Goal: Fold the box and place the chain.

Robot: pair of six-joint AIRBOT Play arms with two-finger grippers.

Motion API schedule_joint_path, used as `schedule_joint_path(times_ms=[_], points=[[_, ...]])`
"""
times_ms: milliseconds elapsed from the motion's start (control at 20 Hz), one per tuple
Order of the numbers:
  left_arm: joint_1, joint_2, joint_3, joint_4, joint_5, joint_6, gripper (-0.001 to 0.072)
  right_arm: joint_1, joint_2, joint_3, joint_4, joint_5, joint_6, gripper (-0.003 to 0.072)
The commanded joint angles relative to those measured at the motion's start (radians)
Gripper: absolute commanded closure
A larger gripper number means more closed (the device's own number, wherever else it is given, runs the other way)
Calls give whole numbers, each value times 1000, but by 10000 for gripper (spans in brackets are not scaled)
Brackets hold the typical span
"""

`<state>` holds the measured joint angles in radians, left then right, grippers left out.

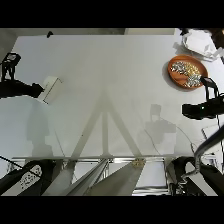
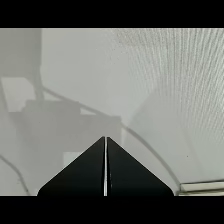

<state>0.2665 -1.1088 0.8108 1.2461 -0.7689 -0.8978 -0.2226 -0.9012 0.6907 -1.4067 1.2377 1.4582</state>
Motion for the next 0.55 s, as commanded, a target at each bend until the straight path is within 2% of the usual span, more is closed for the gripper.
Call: schedule_joint_path(times_ms=[0, 500], points=[[0, -28, 1, 0, 6, 0, 17, -1, -1, 1, 0, 0, 0, 668], [0, -32, 1, 0, 17, 0, 18, -1, -1, 1, 0, 0, 0, 668]])
